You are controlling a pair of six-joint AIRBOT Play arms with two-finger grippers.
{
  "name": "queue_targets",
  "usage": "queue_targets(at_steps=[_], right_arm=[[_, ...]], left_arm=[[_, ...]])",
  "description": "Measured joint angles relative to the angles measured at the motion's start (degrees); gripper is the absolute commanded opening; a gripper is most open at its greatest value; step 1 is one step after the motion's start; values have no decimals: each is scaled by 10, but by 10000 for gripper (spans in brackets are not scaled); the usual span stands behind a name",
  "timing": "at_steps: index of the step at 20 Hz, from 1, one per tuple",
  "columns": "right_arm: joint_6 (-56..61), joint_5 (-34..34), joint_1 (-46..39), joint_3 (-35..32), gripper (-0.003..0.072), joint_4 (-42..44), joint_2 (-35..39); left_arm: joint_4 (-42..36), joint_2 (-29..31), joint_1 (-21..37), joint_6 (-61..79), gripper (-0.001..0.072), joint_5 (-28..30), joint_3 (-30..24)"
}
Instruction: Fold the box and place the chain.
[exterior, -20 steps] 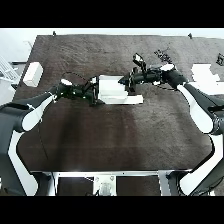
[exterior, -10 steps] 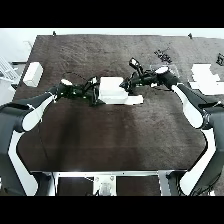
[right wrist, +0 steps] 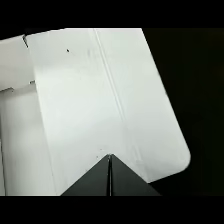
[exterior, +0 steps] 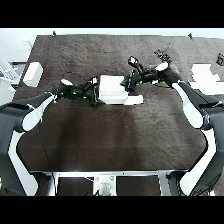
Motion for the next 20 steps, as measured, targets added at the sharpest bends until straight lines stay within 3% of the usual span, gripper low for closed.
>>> queue_targets(at_steps=[7,8,9,10,20], right_arm=[[38,22,-6,-38,29,-90,95],[41,24,-7,-52,195,-106,108],[42,23,-7,-64,465,-118,117],[43,23,-7,-77,615,-133,124],[43,-4,-8,-173,615,-177,140]], left_arm=[[0,0,0,0,334,0,0],[0,0,0,1,334,0,0],[0,0,0,1,334,0,0],[0,0,0,1,334,0,0],[-1,0,0,1,334,0,0]])
